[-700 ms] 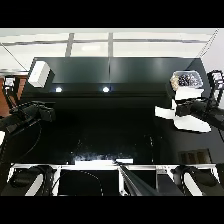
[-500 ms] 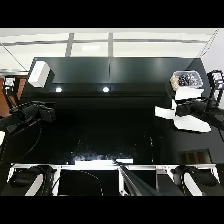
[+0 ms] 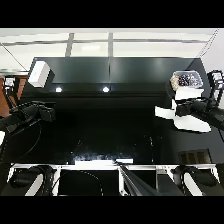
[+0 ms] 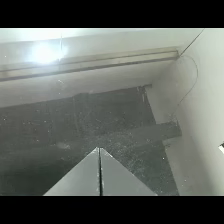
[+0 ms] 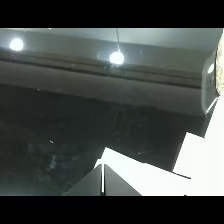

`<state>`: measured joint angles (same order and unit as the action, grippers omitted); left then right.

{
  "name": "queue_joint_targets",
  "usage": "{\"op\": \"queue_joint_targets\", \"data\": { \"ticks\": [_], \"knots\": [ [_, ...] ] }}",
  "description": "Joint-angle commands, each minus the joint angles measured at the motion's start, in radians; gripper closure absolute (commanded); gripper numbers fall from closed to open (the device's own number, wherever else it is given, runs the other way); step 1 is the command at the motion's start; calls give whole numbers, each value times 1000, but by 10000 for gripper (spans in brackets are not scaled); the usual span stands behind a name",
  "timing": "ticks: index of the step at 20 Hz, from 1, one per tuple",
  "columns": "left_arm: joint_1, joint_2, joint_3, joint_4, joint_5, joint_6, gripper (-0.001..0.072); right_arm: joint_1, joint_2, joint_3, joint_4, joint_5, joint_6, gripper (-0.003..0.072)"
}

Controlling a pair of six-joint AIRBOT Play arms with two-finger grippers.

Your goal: Fold the box and place the chain.

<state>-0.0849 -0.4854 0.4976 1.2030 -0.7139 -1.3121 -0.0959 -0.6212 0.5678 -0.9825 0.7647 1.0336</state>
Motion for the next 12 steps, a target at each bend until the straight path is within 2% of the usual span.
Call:
{"op": "queue_joint_targets", "data": {
  "ticks": [1,4,6,8,10,11,12],
  "knots": [
    [-1,1,0,0,0,0,684,1,0,-1,18,-43,2,669],
    [-1,1,0,-8,0,0,684,1,0,-1,95,-104,2,646],
    [-1,1,0,-10,3,0,684,0,0,-1,79,-105,2,-34],
    [-1,0,0,-43,47,0,684,-16,-17,2,-55,-161,125,-34],
    [-1,0,0,-59,97,0,683,-108,-84,44,-320,-205,403,-34],
    [-1,0,0,-64,121,0,657,-182,-143,99,-431,-193,485,-34],
    [-1,0,0,-64,140,0,464,-266,-213,169,-483,-169,500,-34]
  ]
}}
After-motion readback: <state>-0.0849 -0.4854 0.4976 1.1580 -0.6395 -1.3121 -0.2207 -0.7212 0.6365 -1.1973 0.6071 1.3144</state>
